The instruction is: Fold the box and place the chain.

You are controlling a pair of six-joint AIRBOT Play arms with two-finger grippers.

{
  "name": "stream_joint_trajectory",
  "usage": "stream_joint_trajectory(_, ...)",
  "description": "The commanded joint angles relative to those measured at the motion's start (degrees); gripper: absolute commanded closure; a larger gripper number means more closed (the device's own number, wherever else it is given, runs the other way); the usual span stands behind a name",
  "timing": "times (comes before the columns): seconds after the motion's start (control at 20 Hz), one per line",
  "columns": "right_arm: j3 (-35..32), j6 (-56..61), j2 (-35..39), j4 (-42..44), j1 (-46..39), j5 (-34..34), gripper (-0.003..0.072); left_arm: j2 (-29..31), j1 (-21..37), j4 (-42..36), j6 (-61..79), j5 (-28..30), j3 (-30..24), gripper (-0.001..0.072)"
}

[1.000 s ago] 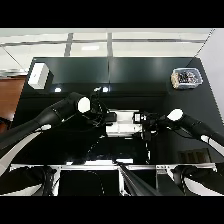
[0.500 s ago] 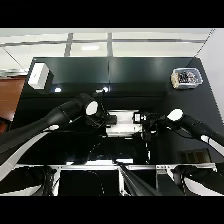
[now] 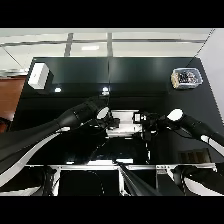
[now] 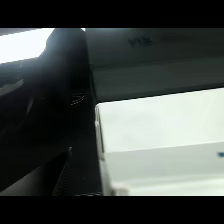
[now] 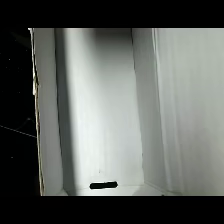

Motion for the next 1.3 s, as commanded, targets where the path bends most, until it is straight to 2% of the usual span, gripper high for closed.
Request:
stream_joint_trajectory(0.0,-0.02,0.00,0.00,0.00,0.04,0.02,0.0588,-0.55,-0.22,1.20,-4.70,0.11,1.14,0.0302)
stream_joint_trajectory(0.25,-0.02,0.00,0.00,-0.02,0.04,0.04,0.0588,-4.79,-0.83,0.59,-6.99,-3.34,3.69,0.0302)
stream_joint_trajectory(0.5,-0.02,-0.02,0.00,-0.02,0.04,0.04,0.0588,-4.96,-0.70,-1.18,-7.96,-3.45,3.63,0.0306)
stream_joint_trajectory(0.55,-0.02,-0.02,0.00,-0.02,0.04,0.04,0.0588,-4.96,-0.70,-0.96,-8.92,-3.50,3.63,0.0400)
stream_joint_trajectory(0.6,-0.02,-0.02,-0.02,-0.02,0.04,0.04,0.0588,-4.96,-0.72,-0.98,-8.94,-3.32,3.65,0.0566)
stream_joint_trajectory(0.65,-0.02,-0.02,0.00,-0.02,0.04,0.04,0.0588,-4.96,-0.74,-0.98,-8.92,-3.26,3.65,0.0681)
stream_joint_trajectory(0.85,-0.02,0.00,0.00,-0.02,0.04,0.04,0.0589,-4.94,-0.72,-0.90,-8.81,-3.26,3.65,0.0684)
stream_joint_trajectory(0.9,-0.02,0.00,0.00,-0.02,0.04,0.04,0.0589,-4.90,-0.72,-0.90,-8.81,-3.26,3.65,0.0679)
stream_joint_trajectory(0.95,-0.02,-0.02,0.00,-0.02,0.04,0.04,0.0589,-4.87,-0.72,-0.83,-8.81,-3.28,3.74,0.0595)
stream_joint_trajectory(1.0,-0.02,-0.02,0.00,-0.02,0.04,0.04,0.0589,-4.87,-0.72,-0.81,-8.81,-3.30,3.85,0.0362)
stream_joint_trajectory(1.05,-0.02,-0.02,0.00,-0.02,0.04,0.04,0.0589,-4.87,-0.72,-0.81,-8.83,-3.32,3.93,0.0211)
stream_joint_trajectory(1.15,-0.02,-0.02,0.00,-0.02,0.04,0.04,0.0589,-4.87,-0.70,-0.76,-8.81,-3.34,3.93,0.0194)
stream_joint_trajectory(1.25,-0.02,-0.02,0.00,-0.02,0.04,0.04,0.0589,-4.90,-0.70,-0.76,-8.81,-3.39,3.93,0.0213)
